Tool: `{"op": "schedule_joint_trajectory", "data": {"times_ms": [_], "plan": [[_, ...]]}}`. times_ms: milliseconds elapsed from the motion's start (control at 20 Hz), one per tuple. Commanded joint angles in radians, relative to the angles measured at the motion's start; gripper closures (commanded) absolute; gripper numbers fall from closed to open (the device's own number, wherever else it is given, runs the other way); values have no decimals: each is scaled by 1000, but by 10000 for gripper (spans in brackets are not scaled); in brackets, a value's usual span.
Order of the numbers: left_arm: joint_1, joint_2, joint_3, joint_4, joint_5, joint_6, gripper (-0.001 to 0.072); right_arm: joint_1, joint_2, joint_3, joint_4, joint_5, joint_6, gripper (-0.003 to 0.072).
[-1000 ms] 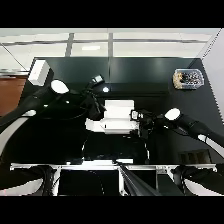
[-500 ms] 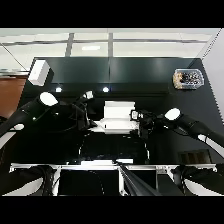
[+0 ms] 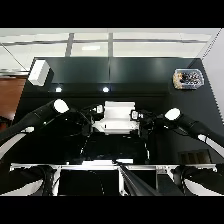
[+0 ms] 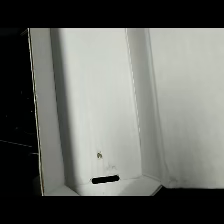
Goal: Fold the box and place the chain.
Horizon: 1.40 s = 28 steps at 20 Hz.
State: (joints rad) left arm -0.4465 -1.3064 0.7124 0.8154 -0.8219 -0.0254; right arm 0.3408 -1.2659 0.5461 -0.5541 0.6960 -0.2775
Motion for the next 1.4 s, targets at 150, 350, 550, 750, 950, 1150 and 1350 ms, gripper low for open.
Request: {"op": "schedule_joint_trajectory", "data": {"times_ms": [150,350,550,750,950,1150,1350], "plan": [[-19,-8,-1,-77,43,8,226,1,0,0,0,0,0,559],[-60,-8,-1,-77,29,8,433,1,0,0,0,0,0,560],[-90,-24,-1,-171,64,9,436,1,0,0,0,0,0,559],[-90,-52,-1,-262,107,20,478,1,0,0,0,0,0,559],[-96,-59,-1,-281,104,20,617,1,0,0,0,0,0,559],[-97,-59,-1,-277,104,20,397,1,0,0,0,0,0,559],[-102,-59,-1,-259,77,22,384,1,0,0,0,0,0,559]]}}
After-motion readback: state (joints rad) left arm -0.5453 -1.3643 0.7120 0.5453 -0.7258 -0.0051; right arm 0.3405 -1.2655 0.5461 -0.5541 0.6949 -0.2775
